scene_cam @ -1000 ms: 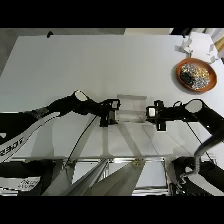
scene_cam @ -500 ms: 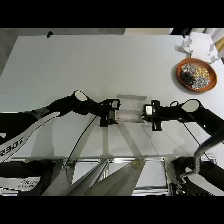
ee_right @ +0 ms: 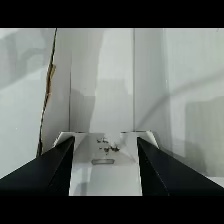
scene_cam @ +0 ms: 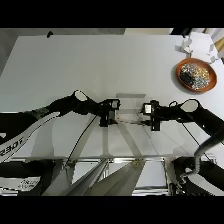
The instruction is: Fold the box and place the chain.
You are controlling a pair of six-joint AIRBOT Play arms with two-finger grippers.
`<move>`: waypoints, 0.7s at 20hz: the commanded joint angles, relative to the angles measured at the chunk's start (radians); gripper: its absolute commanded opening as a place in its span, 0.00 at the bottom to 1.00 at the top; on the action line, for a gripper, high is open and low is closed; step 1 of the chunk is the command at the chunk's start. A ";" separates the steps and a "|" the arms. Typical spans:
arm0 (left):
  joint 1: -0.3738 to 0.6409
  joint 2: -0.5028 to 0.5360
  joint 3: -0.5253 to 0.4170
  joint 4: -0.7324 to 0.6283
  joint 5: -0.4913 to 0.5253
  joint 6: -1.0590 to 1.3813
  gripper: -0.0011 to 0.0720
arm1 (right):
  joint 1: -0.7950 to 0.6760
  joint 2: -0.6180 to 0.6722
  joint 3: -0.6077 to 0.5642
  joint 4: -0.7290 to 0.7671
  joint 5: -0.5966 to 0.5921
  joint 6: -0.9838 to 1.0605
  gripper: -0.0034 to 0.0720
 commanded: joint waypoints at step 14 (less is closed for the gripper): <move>0.000 0.001 0.000 0.000 0.000 -0.001 0.06 | -0.150 0.416 0.000 -0.577 0.138 1.624 0.07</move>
